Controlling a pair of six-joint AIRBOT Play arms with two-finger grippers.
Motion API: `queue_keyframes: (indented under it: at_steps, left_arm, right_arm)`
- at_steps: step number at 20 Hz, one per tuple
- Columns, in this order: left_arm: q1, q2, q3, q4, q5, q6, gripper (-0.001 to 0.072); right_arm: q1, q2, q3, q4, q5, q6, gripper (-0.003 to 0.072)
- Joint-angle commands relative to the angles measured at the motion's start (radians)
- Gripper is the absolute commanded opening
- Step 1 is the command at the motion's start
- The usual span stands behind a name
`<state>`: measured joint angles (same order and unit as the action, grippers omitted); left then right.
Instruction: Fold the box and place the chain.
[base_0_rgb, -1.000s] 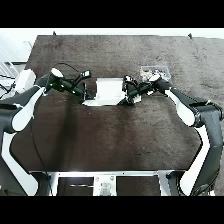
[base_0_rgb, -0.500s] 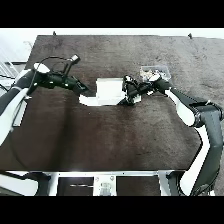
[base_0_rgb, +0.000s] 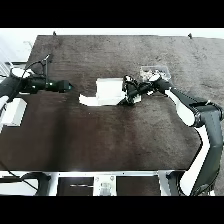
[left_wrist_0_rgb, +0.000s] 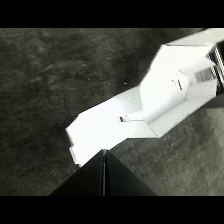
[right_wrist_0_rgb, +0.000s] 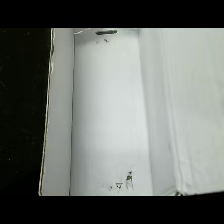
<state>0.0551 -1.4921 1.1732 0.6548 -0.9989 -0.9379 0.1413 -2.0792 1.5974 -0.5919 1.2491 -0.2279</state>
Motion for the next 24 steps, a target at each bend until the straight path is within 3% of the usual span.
queue_keyframes:
  at_steps: [1, 8, 15, 20, 24]
  left_arm:
    - [0.018, -0.044, -0.007, 0.003, -0.016, -0.156, 0.0013]
    - [-0.016, -0.161, -0.015, 0.009, -0.029, -0.260, 0.0014]
    - [-0.092, -0.211, -0.015, 0.019, 0.068, -0.321, 0.0015]
    - [-0.172, -0.251, -0.008, -0.063, 0.111, -0.290, 0.0017]
    - [-0.173, -0.244, 0.000, -0.103, 0.067, -0.227, 0.0019]
  right_arm:
    - [0.000, 0.000, 0.000, 0.000, 0.000, 0.000, 0.0582]
    - [0.000, 0.000, 0.000, 0.000, 0.000, 0.000, 0.0582]
    - [0.000, 0.000, 0.000, 0.000, 0.000, 0.000, 0.0581]
    - [0.000, 0.000, 0.000, 0.000, 0.000, 0.000, 0.0581]
    - [0.000, 0.000, 0.000, 0.000, 0.001, 0.000, 0.0582]
